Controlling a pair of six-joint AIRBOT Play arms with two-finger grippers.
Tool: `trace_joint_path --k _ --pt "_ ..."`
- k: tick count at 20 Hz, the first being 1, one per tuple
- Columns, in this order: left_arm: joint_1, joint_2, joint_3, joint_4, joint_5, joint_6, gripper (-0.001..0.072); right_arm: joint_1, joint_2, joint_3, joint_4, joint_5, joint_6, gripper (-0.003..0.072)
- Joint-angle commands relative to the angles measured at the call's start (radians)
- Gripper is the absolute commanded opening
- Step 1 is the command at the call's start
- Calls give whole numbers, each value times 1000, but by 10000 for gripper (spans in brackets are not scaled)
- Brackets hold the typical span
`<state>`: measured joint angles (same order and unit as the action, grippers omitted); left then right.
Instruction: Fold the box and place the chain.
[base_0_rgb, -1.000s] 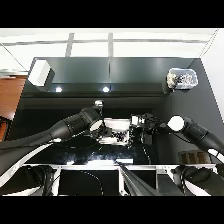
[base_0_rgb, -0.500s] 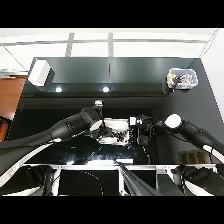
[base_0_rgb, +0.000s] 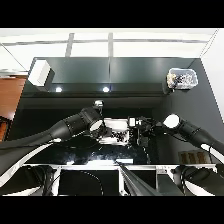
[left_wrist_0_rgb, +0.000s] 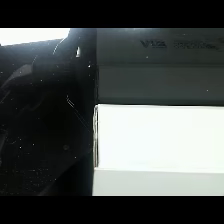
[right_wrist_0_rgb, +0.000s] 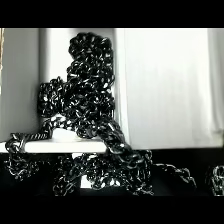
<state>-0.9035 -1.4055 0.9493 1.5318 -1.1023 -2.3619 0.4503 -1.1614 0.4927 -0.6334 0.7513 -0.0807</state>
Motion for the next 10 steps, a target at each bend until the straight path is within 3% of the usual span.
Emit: trace_joint_path --k 1,4,5,6,7,8,9,10 --pt "-1 0 0 0 0 0 32 0 -3 -1 -32 -17 16 720" --pt "-1 0 0 0 0 0 32 0 -3 -1 -32 -31 26 704" --pt "-1 0 0 0 0 1 32 0 -3 -1 -32 -31 40 622" --pt "-1 0 0 0 0 1 32 0 -3 -1 -32 -31 60 613" --pt "-1 0 0 0 0 0 32 0 -3 -1 -32 -30 73 535" --pt "-1 0 0 0 0 0 32 0 -3 -1 -33 -22 79 280" --pt "-1 0 0 0 0 1 32 0 -3 -1 -32 -18 79 170" --pt "-1 0 0 0 0 0 32 0 -2 -1 -32 -14 83 120"
